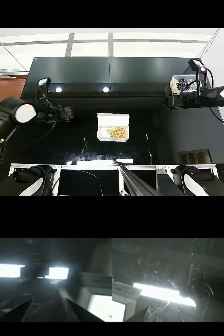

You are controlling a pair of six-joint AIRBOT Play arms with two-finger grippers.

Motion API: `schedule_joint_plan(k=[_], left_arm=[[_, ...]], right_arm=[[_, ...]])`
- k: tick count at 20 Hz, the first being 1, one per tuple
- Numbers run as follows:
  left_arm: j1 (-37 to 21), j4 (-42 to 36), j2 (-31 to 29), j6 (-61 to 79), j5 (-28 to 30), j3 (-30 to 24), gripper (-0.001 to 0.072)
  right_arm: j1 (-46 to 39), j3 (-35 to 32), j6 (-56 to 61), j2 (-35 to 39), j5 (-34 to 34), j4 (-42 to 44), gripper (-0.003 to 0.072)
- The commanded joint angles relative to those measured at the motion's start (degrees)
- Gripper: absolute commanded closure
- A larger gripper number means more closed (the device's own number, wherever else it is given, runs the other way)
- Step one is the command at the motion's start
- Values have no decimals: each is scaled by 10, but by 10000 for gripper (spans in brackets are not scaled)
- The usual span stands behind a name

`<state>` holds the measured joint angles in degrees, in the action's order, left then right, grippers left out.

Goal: Fold the box and place the chain.

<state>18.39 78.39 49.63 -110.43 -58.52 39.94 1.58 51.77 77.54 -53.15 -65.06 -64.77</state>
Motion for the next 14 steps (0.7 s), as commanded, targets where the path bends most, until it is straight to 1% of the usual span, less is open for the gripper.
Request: schedule_joint_plan(k=[1,2,3,4,5,6,7,9,10,11,13,14], left_arm=[[-120,-499,-21,537,77,-111,220],[-125,-576,-17,698,11,-129,220],[-122,-585,-13,770,-34,-138,218],[-115,-560,-9,805,-52,-142,180],[-106,-521,-6,808,-56,-142,95],[-96,-475,-6,820,-41,-142,-6],[-86,-439,-6,851,-26,-142,-5],[-58,-389,-1,984,0,-142,-5],[-42,-377,4,1055,12,-142,-3],[-23,-369,12,1109,38,-142,-1],[10,-365,28,1185,104,-142,0],[23,-364,38,1208,128,-141,0]], right_arm=[[0,0,0,0,-5,-9,265],[0,0,1,0,-5,-8,265],[0,0,0,0,-5,-7,265],[0,0,1,0,-5,-7,265],[0,0,0,0,-4,-7,265],[0,0,0,0,-3,-7,265],[0,0,0,0,-2,-7,265],[0,0,1,0,-3,-7,265],[0,0,1,0,-3,-6,265],[0,0,1,0,-3,-5,265],[0,0,1,0,-3,-2,265],[0,0,1,0,-5,-2,265]])
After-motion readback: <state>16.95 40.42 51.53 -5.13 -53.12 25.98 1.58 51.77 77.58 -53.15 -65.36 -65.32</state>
